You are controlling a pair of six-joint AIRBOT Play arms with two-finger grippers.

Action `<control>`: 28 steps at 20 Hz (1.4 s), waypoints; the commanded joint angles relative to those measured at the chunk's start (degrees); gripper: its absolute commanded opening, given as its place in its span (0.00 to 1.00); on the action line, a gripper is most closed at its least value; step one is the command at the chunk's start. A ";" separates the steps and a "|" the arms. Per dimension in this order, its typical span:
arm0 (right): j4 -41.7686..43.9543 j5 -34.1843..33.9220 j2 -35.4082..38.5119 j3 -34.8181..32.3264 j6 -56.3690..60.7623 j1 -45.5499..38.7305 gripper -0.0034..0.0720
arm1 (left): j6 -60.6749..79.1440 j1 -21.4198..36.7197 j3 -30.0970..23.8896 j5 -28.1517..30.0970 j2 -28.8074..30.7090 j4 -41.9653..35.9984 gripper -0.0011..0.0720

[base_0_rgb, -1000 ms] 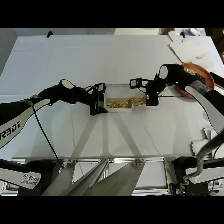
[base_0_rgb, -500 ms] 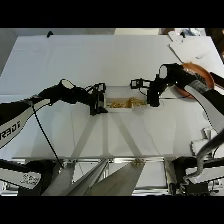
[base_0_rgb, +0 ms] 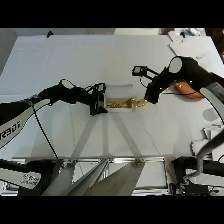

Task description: Fold the box and place the chain.

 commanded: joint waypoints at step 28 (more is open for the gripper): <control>-2.56 -12.31 0.46 0.04 21.46 18.29 0.46 | 0.00 0.00 0.00 0.00 -0.02 0.00 0.36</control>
